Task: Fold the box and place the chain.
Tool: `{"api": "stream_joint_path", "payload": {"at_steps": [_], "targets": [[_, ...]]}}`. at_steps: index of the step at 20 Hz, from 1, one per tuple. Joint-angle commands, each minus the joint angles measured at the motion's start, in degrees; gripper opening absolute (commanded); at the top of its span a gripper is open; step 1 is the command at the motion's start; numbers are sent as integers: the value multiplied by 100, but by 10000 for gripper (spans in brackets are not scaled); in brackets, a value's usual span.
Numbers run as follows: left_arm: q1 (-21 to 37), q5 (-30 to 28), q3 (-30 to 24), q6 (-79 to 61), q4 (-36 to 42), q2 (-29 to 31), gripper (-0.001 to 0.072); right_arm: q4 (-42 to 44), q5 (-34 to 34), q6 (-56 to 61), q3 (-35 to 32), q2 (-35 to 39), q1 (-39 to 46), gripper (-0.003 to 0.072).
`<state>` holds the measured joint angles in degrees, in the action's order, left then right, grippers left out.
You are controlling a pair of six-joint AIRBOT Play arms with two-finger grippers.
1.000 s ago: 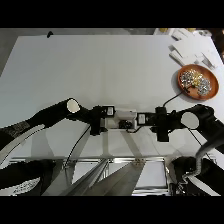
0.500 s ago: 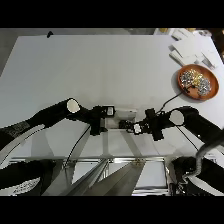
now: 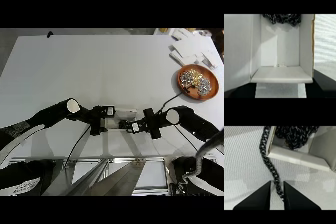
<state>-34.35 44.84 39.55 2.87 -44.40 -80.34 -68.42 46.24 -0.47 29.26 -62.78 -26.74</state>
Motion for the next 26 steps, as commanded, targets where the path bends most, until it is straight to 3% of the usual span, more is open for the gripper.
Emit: {"api": "stream_joint_path", "payload": {"at_steps": [1,7,15,16,18,26], "targets": [[4,0,0,-2,-2,7,134,15,-35,7,-4,-20,-4,38],[4,0,0,-2,-2,7,134,-22,105,70,-2,79,-4,16],[2,0,0,-2,-2,7,134,-55,170,367,-4,1261,-4,17],[2,-2,0,-2,-2,7,134,-61,223,363,-4,1196,-4,40],[2,0,0,-2,-2,7,134,-155,232,358,-39,929,-4,204],[2,0,0,-2,-2,7,134,-439,149,341,-83,92,-4,173]]}}
